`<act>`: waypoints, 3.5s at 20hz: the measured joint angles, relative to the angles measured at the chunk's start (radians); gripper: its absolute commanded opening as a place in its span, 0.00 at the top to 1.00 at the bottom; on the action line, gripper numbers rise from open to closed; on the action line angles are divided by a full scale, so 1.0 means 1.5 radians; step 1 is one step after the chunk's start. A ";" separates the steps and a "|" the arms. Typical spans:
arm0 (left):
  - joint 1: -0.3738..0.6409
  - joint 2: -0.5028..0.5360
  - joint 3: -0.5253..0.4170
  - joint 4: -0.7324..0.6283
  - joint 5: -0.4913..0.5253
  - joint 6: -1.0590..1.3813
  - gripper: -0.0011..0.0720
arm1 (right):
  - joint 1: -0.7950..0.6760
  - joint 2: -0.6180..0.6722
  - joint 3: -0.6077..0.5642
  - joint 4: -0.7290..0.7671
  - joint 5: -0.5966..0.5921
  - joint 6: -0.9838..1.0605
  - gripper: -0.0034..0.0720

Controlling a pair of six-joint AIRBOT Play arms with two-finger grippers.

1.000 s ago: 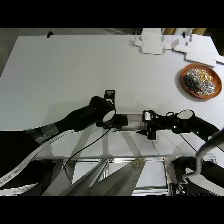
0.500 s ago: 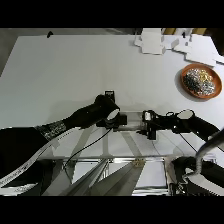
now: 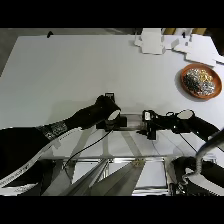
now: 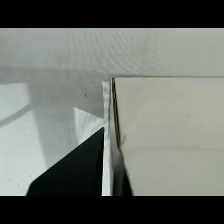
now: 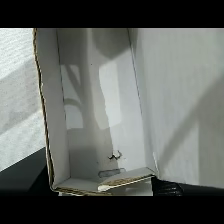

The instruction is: Fold the box and place the chain.

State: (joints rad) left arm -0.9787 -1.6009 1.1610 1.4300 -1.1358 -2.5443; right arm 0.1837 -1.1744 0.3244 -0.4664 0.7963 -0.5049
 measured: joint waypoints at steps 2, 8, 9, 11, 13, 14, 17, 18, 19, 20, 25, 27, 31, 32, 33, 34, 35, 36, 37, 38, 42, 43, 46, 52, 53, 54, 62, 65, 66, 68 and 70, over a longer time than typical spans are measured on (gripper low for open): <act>-0.001 0.000 0.000 0.000 0.003 0.002 0.99 | 0.000 0.000 0.000 0.000 0.000 -0.001 0.42; 0.006 0.025 0.000 -0.006 0.003 0.027 0.35 | 0.000 0.000 0.000 0.000 0.000 -0.001 0.42; 0.012 0.039 0.000 -0.005 0.002 0.041 0.35 | 0.000 0.000 0.000 0.000 0.000 -0.001 0.42; 0.032 0.081 0.000 -0.004 -0.002 0.084 0.35 | 0.000 0.000 0.000 0.000 0.000 -0.001 0.42; 0.058 0.132 0.000 -0.006 -0.015 0.165 0.28 | 0.000 0.000 0.000 0.000 0.000 -0.001 0.42; 0.073 0.159 -0.002 -0.005 -0.026 0.223 0.21 | 0.000 0.000 0.000 0.000 0.000 -0.001 0.42; 0.122 0.241 -0.032 -0.011 -0.063 0.477 0.20 | 0.000 0.000 0.000 0.000 0.000 -0.001 0.42; 0.141 0.268 -0.055 -0.025 -0.065 0.596 0.20 | 0.000 0.000 0.000 0.000 0.000 -0.001 0.42; 0.160 0.290 -0.083 -0.046 -0.062 0.714 0.23 | 0.000 0.000 0.000 0.000 0.000 -0.001 0.42; 0.182 0.312 -0.117 -0.079 -0.051 0.852 0.24 | 0.000 0.000 0.000 0.000 0.000 -0.001 0.42; 0.267 0.317 -0.295 -0.307 0.082 1.486 0.20 | 0.000 0.000 0.000 0.000 0.000 -0.001 0.42; 0.278 0.277 -0.328 -0.394 0.149 1.634 0.13 | 0.000 0.000 0.000 0.000 0.000 -0.001 0.42; 0.272 0.203 -0.352 -0.529 0.246 1.794 0.02 | 0.000 0.000 0.000 0.000 0.000 -0.001 0.42; 0.269 0.191 -0.355 -0.554 0.249 1.824 0.02 | 0.000 0.000 0.000 0.000 0.000 -0.001 0.42; 0.266 0.181 -0.357 -0.578 0.249 1.854 0.02 | 0.000 0.000 0.000 0.000 0.000 -0.001 0.42; 0.265 0.174 -0.358 -0.598 0.248 1.878 0.02 | 0.000 0.000 0.000 0.000 0.000 -0.001 0.42; 0.263 0.167 -0.359 -0.617 0.245 1.899 0.02 | 0.000 0.000 0.000 0.000 0.000 -0.001 0.42; 0.262 0.160 -0.360 -0.634 0.243 1.913 0.02 | 0.000 0.000 0.000 0.000 0.000 -0.001 0.42; 0.262 0.154 -0.360 -0.645 0.243 1.925 0.02 | 0.000 0.000 0.000 0.000 0.001 -0.001 0.42; 0.261 0.149 -0.361 -0.655 0.243 1.934 0.02 | 0.000 0.000 0.000 0.000 0.001 -0.001 0.42; 0.252 0.131 -0.361 -0.679 0.248 1.953 0.02 | 0.000 0.000 0.000 0.000 0.001 -0.001 0.42; 0.249 0.128 -0.361 -0.685 0.252 1.956 0.02 | 0.000 0.000 0.000 0.000 0.001 -0.001 0.42; 0.240 0.121 -0.361 -0.717 0.260 1.976 0.02 | 0.000 0.000 0.000 0.000 0.001 -0.001 0.42; 0.230 0.110 -0.361 -0.774 0.278 2.006 0.03 | 0.000 0.000 0.000 0.000 0.001 -0.001 0.42; 0.227 0.106 -0.362 -0.779 0.284 2.008 0.03 | 0.000 0.000 0.000 0.000 0.000 -0.001 0.42; 0.224 0.103 -0.362 -0.783 0.291 2.009 0.03 | 0.000 0.000 0.000 0.000 0.000 -0.001 0.42; 0.208 0.093 -0.362 -0.792 0.307 2.012 0.52 | 0.000 0.000 0.000 -0.001 0.000 -0.001 0.42; 0.208 0.093 -0.361 -0.792 0.308 2.011 0.52 | 0.000 0.000 0.000 -0.001 0.000 -0.001 0.42; 0.207 0.093 -0.361 -0.792 0.309 2.011 0.52 | 0.000 0.000 0.000 -0.001 0.000 -0.001 0.42; 0.207 0.093 -0.361 -0.792 0.309 2.011 0.52 | 0.000 0.000 0.000 -0.001 0.000 -0.001 0.42; 0.207 0.093 -0.361 -0.792 0.309 2.011 0.52 | 0.000 0.000 0.000 -0.001 0.000 -0.001 0.42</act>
State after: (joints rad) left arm -0.6678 -1.4620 0.6189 0.2424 -0.6727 0.4721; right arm 0.1833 -1.1744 0.3244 -0.4671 0.7967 -0.5064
